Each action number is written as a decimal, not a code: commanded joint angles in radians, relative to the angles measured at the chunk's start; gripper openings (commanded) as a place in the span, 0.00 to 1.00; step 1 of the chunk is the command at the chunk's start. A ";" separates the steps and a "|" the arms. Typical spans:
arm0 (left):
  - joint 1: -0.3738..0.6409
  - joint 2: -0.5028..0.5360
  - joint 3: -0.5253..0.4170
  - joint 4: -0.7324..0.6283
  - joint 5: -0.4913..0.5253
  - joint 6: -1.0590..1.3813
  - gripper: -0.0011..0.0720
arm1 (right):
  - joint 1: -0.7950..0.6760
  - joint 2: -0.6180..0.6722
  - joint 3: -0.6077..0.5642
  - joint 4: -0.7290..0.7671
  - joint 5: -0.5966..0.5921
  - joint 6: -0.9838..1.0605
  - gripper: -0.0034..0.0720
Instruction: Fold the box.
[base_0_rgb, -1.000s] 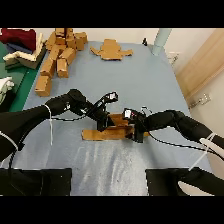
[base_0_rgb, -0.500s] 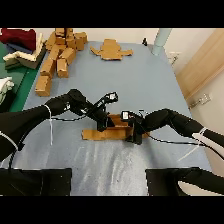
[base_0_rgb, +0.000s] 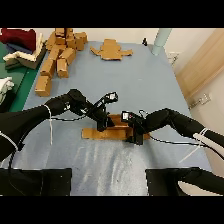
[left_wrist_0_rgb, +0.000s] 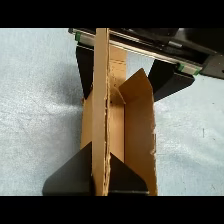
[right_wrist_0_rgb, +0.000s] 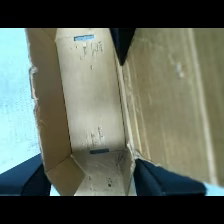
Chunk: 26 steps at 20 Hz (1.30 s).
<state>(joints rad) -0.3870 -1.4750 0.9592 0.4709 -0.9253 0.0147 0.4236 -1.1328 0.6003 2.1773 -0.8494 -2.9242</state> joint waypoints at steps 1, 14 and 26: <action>0.000 0.000 0.000 0.000 0.000 0.000 0.03 | 0.002 0.013 0.001 -0.007 0.003 0.000 0.99; 0.000 0.000 0.000 0.000 0.001 0.000 0.03 | 0.008 -0.033 0.001 -0.007 0.051 -0.014 0.97; 0.000 -0.001 0.000 0.000 0.000 0.000 0.03 | 0.008 -0.036 0.001 -0.005 0.056 -0.062 0.76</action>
<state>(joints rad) -0.3870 -1.4750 0.9592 0.4709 -0.9257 0.0147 0.4313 -1.1667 0.6003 2.1727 -0.7902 -2.9788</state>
